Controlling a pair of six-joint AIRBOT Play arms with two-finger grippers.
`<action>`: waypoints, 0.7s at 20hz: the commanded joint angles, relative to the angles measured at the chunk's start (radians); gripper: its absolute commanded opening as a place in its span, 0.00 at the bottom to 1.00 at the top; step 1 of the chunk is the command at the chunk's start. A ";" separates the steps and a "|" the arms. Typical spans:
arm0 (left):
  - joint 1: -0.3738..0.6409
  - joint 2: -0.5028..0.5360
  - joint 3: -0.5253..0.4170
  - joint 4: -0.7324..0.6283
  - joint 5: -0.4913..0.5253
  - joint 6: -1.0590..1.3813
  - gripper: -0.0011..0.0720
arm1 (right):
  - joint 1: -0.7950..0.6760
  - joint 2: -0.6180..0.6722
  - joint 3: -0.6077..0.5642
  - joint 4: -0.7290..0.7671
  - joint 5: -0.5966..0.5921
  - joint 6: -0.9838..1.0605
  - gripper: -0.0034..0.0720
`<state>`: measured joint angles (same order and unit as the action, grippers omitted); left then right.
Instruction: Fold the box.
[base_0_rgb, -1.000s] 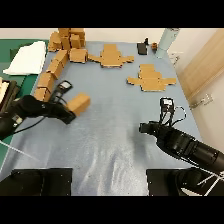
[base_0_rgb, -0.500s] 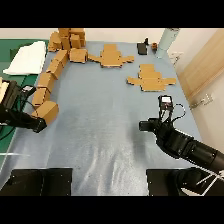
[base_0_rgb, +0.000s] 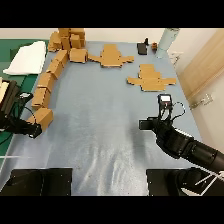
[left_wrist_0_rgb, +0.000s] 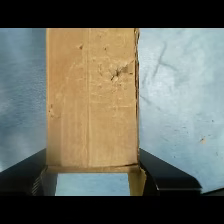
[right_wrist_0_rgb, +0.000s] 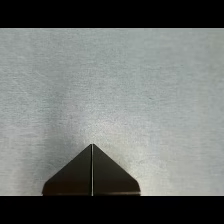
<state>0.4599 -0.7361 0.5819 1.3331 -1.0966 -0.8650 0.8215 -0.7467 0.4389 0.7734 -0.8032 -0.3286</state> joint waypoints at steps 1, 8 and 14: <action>0.030 0.000 -0.005 0.028 0.078 -0.027 0.65 | 0.000 0.000 0.000 -0.002 0.002 0.000 0.05; 0.145 0.000 -0.026 0.008 0.180 -0.026 0.65 | 0.000 0.000 0.000 -0.003 0.002 0.000 0.05; 0.145 0.000 -0.026 0.002 0.234 -0.026 0.65 | 0.000 0.000 0.000 -0.003 0.003 0.000 0.05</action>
<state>0.6022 -0.7361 0.5568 1.3418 -0.8894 -0.8906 0.8215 -0.7467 0.4389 0.7700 -0.8009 -0.3286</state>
